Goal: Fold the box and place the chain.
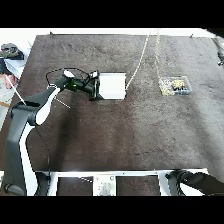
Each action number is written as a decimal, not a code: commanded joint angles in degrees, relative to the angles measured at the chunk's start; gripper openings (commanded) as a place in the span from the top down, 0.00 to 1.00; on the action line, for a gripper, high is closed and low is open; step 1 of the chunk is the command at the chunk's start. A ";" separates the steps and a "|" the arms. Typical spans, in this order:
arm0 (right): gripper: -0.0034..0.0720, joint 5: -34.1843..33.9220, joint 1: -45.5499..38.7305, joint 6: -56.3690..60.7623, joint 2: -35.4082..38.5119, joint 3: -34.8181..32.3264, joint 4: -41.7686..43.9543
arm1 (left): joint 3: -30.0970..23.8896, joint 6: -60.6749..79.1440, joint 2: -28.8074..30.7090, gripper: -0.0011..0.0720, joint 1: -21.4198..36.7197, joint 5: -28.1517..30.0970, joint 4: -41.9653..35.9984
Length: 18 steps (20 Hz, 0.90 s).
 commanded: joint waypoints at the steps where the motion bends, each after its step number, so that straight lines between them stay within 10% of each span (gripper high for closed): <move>1: 0.97 3.06 4.74 -0.13 -3.82 0.07 0.04 | 0.07 0.00 0.04 0.80 -0.02 0.02 0.00; 13: 0.97 7.87 8.07 -0.04 -20.98 -0.07 -0.48 | 0.07 0.00 0.04 0.80 -0.02 0.04 0.00; 14: 0.90 8.35 7.91 0.15 -22.86 -0.07 -1.20 | 0.07 0.00 0.04 0.80 -0.02 0.02 0.00; 15: 0.53 9.09 7.67 0.33 -24.37 -0.07 -2.71 | 0.07 0.02 0.04 0.80 -0.02 0.04 0.00; 16: 0.37 9.88 7.19 0.35 -25.35 -0.07 -3.93 | 0.07 0.00 0.04 0.80 -0.02 0.02 0.00; 18: 0.54 12.09 5.18 2.58 -25.86 -0.07 -4.70 | 0.07 0.00 0.04 0.80 -0.02 0.04 0.00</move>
